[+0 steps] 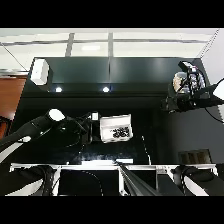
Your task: Fold the box and place the chain.
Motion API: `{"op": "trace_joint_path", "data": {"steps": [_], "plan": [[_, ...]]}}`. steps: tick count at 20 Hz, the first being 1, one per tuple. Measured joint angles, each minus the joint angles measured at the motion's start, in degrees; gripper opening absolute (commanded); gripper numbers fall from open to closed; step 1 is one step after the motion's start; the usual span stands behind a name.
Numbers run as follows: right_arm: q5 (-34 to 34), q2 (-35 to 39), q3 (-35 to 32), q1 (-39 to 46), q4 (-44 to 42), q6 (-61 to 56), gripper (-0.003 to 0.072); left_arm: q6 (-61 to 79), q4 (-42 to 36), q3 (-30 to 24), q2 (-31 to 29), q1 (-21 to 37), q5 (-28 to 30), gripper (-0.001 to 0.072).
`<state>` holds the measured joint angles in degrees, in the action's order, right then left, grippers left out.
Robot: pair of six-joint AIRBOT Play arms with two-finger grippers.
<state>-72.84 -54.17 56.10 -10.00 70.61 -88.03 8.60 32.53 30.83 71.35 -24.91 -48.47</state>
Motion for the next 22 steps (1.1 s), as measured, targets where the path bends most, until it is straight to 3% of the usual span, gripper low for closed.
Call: {"op": "trace_joint_path", "data": {"steps": [11, 17, 22], "plan": [[-0.2, 0.0, 0.0, 0.0, 0.3, 0.7, 0.0316, -17.9, 7.3, -2.2, -3.6, 0.0, -2.5, 0.0714], [-0.2, 0.0, 0.0, 0.0, 0.9, 1.2, 0.0316, -17.2, 2.6, -6.4, -7.6, -0.2, 2.2, 0.0714], [-0.2, 0.0, 0.0, 0.0, 1.4, 1.5, 0.0316, -10.3, 0.5, -7.1, -8.3, -4.1, 6.2, 0.0713]]}}
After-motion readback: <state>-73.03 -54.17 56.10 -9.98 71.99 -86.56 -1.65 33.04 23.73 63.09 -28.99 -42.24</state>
